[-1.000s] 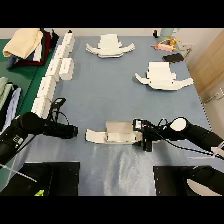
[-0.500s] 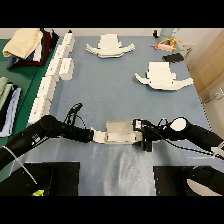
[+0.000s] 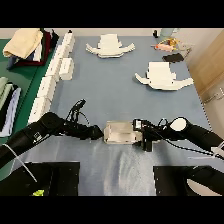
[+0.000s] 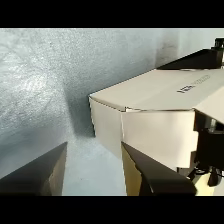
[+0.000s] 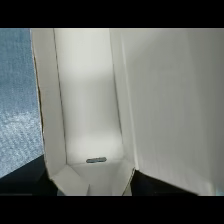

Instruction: Fold the box.

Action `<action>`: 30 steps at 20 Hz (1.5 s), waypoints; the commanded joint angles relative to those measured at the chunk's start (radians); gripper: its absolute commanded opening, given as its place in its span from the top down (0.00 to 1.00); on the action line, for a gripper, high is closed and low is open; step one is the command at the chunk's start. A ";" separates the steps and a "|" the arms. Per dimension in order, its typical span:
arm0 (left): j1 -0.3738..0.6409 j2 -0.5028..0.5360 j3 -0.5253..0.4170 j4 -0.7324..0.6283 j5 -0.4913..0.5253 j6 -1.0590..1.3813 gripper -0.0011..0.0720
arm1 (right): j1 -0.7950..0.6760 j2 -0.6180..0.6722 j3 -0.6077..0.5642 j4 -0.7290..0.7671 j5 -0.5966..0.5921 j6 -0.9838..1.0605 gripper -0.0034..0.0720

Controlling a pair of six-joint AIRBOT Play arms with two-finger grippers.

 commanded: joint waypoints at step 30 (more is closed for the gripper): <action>-0.470 -0.356 0.441 0.763 -0.100 -1.022 0.31 | 0.000 0.000 0.001 0.000 0.000 0.000 0.29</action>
